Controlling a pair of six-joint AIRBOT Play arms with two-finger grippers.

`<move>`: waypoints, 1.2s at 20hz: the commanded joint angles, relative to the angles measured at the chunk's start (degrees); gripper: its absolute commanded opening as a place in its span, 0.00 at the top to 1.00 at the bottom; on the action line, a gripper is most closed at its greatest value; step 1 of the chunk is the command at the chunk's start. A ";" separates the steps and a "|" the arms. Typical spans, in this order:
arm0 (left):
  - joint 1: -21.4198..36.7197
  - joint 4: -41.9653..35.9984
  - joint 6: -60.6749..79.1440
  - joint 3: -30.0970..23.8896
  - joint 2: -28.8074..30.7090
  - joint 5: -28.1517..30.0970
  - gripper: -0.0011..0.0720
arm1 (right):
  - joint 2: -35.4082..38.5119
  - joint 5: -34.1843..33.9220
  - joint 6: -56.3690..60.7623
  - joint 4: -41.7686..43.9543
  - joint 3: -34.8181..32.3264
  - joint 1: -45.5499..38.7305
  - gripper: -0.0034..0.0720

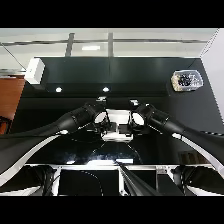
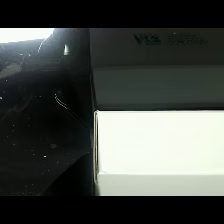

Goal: Fold the box and place the chain.

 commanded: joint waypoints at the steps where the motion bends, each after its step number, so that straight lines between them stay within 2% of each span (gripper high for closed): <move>1: 0.04 -0.07 -0.22 -0.04 -0.02 -0.11 0.95 | 3.17 1.79 -3.72 -0.02 0.04 -0.44 0.62; 5: 0.04 -0.07 -0.22 -0.04 -0.02 -0.11 0.95 | 16.76 4.90 -7.91 -0.26 0.07 -3.50 0.62; 7: 0.04 -0.09 -0.22 -0.04 -0.02 -0.11 0.95 | 25.14 8.07 -8.72 -4.70 0.07 -6.88 0.62; 8: 0.04 -0.09 -0.22 -0.04 -0.02 -0.11 0.95 | 28.63 9.07 -8.72 -9.60 0.04 -8.83 0.62; 11: 0.04 -0.07 -0.22 -0.04 -0.02 -0.07 0.95 | 33.66 11.39 -8.66 -39.41 -0.07 -15.85 0.62; 12: 0.04 -0.09 -0.22 -0.04 -0.02 -0.09 0.95 | 33.24 9.66 -8.68 -46.71 -0.59 -19.32 0.62; 13: 0.04 -0.09 -0.22 -0.04 -0.02 -0.07 0.95 | 32.37 4.72 -8.68 -50.77 -1.57 -24.30 0.62; 15: 0.04 -0.26 -0.24 -0.04 -0.02 -0.04 0.95 | 28.28 -7.61 -8.66 -49.09 -2.01 -36.02 0.62; 17: 0.04 -0.24 -0.24 -0.04 -0.02 -0.09 0.95 | 21.18 -16.79 -8.02 -45.27 -0.31 -45.55 0.62; 19: 0.07 -0.24 -0.24 -0.04 -0.02 -0.07 0.95 | 11.47 -18.38 -8.04 -38.69 5.68 -51.39 0.62; 20: 0.04 -0.24 -0.22 -0.04 -0.02 -0.04 0.95 | 6.47 -18.05 -8.09 -35.12 9.55 -53.13 0.57; 22: 0.04 -0.24 -0.24 -0.04 -0.02 -0.09 0.95 | -3.72 -17.22 -12.72 -24.11 18.73 -55.52 0.11; 24: 0.04 -0.26 -0.22 -0.04 -0.02 -0.26 0.95 | -13.09 -14.78 -24.68 -9.79 28.48 -56.37 0.11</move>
